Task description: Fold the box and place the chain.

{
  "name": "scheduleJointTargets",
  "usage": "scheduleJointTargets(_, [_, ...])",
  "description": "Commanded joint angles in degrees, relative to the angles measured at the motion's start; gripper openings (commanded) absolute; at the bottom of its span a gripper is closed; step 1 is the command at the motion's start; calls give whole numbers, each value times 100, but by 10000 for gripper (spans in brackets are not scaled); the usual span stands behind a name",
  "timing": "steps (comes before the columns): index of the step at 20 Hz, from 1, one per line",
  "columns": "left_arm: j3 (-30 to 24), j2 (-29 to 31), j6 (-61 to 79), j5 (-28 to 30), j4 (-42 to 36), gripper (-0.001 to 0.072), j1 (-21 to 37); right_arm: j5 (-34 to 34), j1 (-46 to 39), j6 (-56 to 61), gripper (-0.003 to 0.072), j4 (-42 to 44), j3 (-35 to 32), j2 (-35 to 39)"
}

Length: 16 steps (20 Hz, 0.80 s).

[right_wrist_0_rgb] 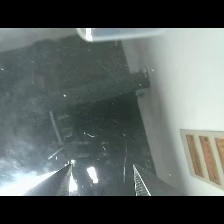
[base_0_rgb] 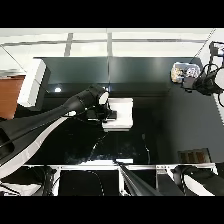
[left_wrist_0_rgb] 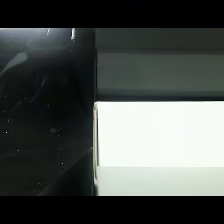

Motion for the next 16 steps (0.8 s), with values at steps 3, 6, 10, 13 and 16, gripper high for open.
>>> scheduleJointTargets(3, [7, 4, 46, 181, 0, 29, 2, -597, -15, -17, 450, -92, -9, -131])
scheduleJointTargets(6, [7, 4, 92, 146, 0, 29, 2, -901, -17, 225, 451, -507, -9, -529])
scheduleJointTargets(10, [7, 4, 153, 109, 0, 29, 2, -1902, -107, 645, 487, -715, 4, -1272])
scheduleJointTargets(13, [7, 4, 153, 142, -7, 29, 2, -2094, -702, 824, 710, -72, 592, -2087])
scheduleJointTargets(16, [7, 4, 153, 138, -7, 29, 2, -1539, -1314, 824, 707, 778, 2033, -3123])
